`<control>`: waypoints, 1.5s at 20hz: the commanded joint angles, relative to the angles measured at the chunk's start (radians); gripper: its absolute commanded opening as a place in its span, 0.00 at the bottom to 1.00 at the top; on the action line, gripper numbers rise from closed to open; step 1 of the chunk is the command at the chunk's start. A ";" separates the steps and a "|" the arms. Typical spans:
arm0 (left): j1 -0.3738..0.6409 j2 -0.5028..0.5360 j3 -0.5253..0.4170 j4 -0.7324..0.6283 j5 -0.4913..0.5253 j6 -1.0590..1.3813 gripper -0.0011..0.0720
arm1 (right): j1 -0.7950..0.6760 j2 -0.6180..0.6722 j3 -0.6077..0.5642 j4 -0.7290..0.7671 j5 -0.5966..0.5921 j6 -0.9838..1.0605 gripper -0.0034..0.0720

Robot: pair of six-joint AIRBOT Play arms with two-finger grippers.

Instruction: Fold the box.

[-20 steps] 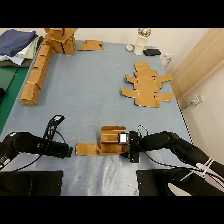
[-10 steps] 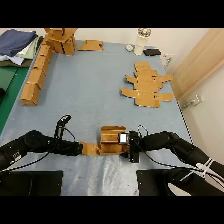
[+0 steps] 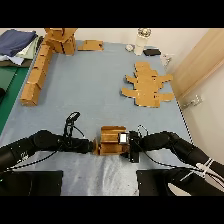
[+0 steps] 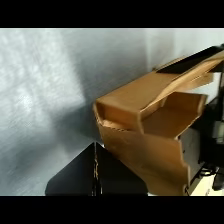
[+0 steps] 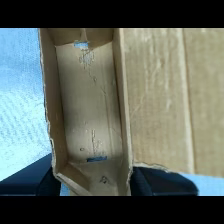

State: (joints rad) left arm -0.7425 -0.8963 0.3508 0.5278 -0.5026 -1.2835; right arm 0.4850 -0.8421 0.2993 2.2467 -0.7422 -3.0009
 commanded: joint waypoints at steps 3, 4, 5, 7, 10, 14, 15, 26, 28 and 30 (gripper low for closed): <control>-0.016 -0.011 0.034 -0.008 0.007 -0.048 0.04 | 0.001 0.000 0.001 0.001 0.000 0.000 0.72; -0.016 -0.012 0.035 -0.007 0.004 -0.048 0.04 | 0.001 0.000 0.001 0.000 0.000 0.000 0.72; -0.016 -0.012 0.035 -0.007 0.003 -0.048 0.04 | 0.001 0.000 0.001 0.001 0.000 0.000 0.72; -0.016 -0.012 0.035 -0.008 0.003 -0.060 0.07 | 0.001 0.000 0.001 0.000 0.000 0.000 0.72; -0.016 -0.012 0.035 -0.008 0.003 -0.083 0.30 | 0.001 0.000 0.001 0.000 0.000 0.000 0.72; -0.009 -0.012 0.035 -0.004 -0.020 -0.086 0.35 | 0.001 0.000 0.001 0.000 0.000 0.000 0.72; 0.006 -0.012 0.035 0.003 -0.045 -0.086 0.50 | 0.001 0.000 0.001 0.000 0.001 0.000 0.72; 0.093 -0.014 0.127 -0.009 -0.228 -0.094 0.74 | 0.001 0.000 0.001 0.000 0.000 0.000 0.72; 0.083 -0.025 0.127 -0.010 -0.231 -0.093 0.74 | 0.001 0.000 0.001 0.000 0.000 0.000 0.72; 0.053 -0.048 0.128 -0.014 -0.211 -0.094 0.74 | 0.001 0.000 0.001 0.000 0.001 0.000 0.72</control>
State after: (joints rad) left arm -0.6666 -0.9253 0.4736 0.5194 -0.7204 -1.3739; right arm 0.4850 -0.8421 0.2993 2.2471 -0.7422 -3.0009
